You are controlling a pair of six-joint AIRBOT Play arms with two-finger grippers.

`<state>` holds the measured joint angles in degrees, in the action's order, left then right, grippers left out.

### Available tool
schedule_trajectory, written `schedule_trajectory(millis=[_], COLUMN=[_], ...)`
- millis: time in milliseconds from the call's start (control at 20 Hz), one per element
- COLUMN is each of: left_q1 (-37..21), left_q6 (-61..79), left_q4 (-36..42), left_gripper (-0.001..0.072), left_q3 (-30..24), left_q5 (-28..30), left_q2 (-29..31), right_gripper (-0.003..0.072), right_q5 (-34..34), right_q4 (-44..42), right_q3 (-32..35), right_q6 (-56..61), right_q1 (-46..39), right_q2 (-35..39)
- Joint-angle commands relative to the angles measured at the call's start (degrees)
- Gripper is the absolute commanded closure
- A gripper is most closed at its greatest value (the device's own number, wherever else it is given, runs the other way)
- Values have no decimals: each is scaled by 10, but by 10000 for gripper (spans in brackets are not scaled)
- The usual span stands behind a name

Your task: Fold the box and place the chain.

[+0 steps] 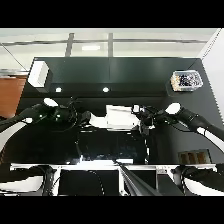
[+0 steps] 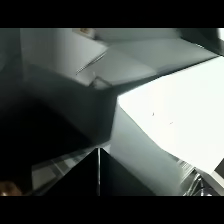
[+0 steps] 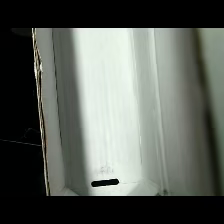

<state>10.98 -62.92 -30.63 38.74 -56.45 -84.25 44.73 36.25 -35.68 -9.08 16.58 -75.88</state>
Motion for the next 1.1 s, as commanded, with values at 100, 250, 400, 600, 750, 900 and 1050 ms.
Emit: schedule_trajectory(millis=[100,250,400,600,750,900,1050], left_q1=[10,1,-12,-5,6,22,33], left_q6=[167,174,176,176,176,175,174], left_q4=[115,120,119,116,116,113,111], left_gripper=[612,181,161,162,164,221,221], left_q3=[3,13,28,53,66,72,72], left_q5=[-32,-47,-73,-98,-101,-100,-92], left_q2=[-6,-6,-6,-6,-6,-6,-6], right_gripper=[226,226,226,226,226,226,226], right_q5=[1,1,1,1,0,0,0], right_q4=[0,0,0,0,0,0,0], right_q3=[0,0,0,0,0,0,0], right_q6=[0,0,0,0,0,0,0], right_q1=[0,0,0,0,0,0,0], right_q2=[0,0,0,0,0,0,0])
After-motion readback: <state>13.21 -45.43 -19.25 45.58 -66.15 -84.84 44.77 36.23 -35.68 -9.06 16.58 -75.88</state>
